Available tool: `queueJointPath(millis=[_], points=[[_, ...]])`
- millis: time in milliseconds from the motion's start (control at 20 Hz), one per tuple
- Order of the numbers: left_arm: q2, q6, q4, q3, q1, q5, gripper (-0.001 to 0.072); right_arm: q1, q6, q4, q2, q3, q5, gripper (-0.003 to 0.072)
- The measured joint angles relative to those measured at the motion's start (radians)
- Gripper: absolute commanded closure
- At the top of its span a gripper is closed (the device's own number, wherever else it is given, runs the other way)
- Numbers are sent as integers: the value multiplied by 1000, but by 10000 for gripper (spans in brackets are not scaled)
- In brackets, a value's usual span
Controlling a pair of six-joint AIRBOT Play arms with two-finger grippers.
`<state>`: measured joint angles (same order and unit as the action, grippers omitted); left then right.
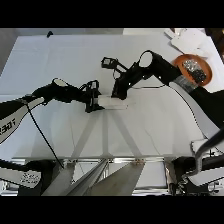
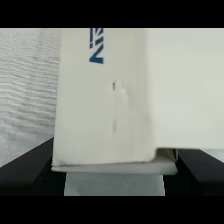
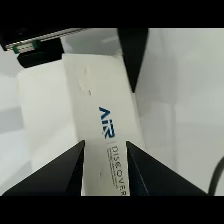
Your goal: Fold the box and place the chain.
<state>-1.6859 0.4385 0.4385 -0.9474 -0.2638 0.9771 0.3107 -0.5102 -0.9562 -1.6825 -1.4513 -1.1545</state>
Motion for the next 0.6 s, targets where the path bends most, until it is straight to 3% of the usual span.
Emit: queueJointPath(millis=[600], points=[[0, 0, 0, 0, 0, 0, 496, 87, 46, 26, 12, 11, 36, 391]])
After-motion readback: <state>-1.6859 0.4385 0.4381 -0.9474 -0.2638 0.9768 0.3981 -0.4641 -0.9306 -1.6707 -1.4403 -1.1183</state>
